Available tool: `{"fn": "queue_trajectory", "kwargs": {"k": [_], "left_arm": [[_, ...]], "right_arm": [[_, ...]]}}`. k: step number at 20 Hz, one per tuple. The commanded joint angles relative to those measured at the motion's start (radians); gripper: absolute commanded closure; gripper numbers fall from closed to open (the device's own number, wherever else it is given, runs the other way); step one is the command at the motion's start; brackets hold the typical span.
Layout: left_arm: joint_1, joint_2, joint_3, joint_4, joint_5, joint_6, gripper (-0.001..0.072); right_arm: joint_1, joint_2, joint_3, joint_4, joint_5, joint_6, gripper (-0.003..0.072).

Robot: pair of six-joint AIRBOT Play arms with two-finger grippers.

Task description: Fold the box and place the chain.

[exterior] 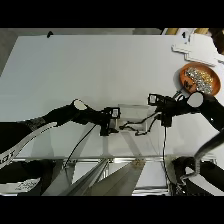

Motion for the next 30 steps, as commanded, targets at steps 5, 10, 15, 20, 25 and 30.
{"fn": "queue_trajectory", "kwargs": {"k": [5,10,15,20,25,30], "left_arm": [[0.000,0.000,0.000,0.000,0.000,0.000,0.0540],[0.000,0.000,0.000,0.000,0.000,0.000,0.0540],[0.000,0.000,0.000,0.000,0.000,0.000,0.0540],[0.000,0.000,0.000,0.000,0.000,0.000,0.0540],[0.000,0.000,0.000,0.000,0.000,0.000,0.0540],[0.000,0.000,0.000,0.000,0.000,0.000,0.0540]], "right_arm": [[-0.002,-0.085,-0.006,0.074,-0.044,-0.091,0.0393],[-0.002,-0.130,-0.006,0.123,-0.043,-0.094,0.0441],[-0.002,-0.120,-0.006,0.131,0.080,-0.079,0.0668],[-0.002,0.044,-0.006,0.121,0.176,0.079,0.0668],[-0.002,0.323,-0.006,0.127,0.171,0.216,0.0668],[-0.002,0.465,-0.006,0.278,0.172,0.233,0.0668]]}}
